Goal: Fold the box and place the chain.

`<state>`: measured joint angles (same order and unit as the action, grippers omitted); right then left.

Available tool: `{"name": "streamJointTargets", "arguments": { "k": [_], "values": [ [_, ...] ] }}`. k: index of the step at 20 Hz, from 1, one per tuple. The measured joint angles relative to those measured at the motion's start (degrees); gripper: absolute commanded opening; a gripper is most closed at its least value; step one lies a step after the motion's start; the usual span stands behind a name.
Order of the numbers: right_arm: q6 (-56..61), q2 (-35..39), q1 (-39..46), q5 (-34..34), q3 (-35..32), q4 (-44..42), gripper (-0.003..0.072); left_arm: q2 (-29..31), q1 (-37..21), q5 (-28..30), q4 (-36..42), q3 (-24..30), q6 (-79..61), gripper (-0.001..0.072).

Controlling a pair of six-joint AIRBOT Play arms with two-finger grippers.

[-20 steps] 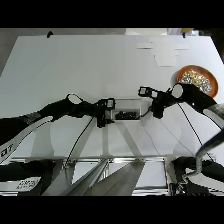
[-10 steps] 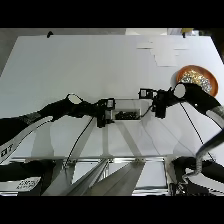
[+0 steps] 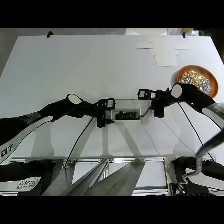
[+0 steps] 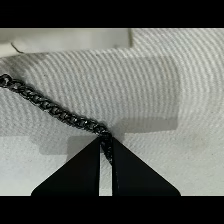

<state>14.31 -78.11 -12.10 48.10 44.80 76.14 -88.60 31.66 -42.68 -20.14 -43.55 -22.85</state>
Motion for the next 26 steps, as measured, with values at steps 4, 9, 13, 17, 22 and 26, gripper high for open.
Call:
{"name": "streamJointTargets", "arguments": {
  "k": [4,9,13,17,22,26],
  "values": [
    [0.7,-0.2,0.0,1.1,0.0,0.8,0.0015,0.0,0.0,0.0,0.0,0.0,0.0,0.0271],
    [5.4,5.3,0.0,5.8,-0.1,1.7,0.0014,0.0,0.0,0.0,0.0,0.0,0.0,0.0271],
    [7.7,13.0,0.0,9.3,-0.1,-3.9,0.0014,0.0,0.0,0.0,0.0,0.0,0.0,0.0271],
    [8.9,19.9,0.0,11.0,-0.1,-15.6,0.0015,0.0,0.0,0.0,0.0,0.0,0.0,0.0271],
    [9.4,23.6,-3.1,10.8,-0.1,-32.3,0.0015,0.0,0.0,0.0,0.0,0.0,0.0,0.0271],
    [9.9,23.4,-9.4,3.9,-0.1,-37.3,0.0015,0.0,0.0,0.0,0.0,0.0,0.0,0.0271]
  ]
}}
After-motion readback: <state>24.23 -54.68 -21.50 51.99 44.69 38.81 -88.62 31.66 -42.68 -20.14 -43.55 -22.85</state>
